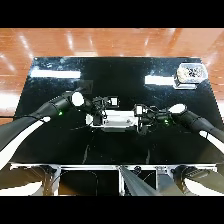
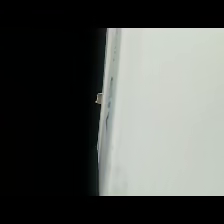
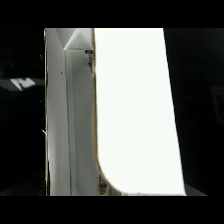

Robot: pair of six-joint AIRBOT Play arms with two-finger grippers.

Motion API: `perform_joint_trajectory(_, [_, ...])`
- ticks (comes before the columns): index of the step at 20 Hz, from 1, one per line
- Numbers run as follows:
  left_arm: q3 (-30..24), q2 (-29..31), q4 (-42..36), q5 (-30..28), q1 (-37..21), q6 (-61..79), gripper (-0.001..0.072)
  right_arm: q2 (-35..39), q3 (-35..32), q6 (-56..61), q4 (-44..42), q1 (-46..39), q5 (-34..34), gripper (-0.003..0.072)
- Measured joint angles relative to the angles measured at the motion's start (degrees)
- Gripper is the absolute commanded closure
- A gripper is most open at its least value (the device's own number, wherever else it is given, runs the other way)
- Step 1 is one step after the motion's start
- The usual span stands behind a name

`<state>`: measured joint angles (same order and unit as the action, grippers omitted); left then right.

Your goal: Fold the box and place the chain.

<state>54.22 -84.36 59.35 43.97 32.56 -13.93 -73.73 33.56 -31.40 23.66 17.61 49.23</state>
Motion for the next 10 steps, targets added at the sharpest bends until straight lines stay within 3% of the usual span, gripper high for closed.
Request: perform_joint_trajectory(10, [0.15,-0.31,0.09,0.00,0.02,-1.07,0.0687,0.00,-0.11,3.82,3.98,1.49,-3.65,-0.0021])
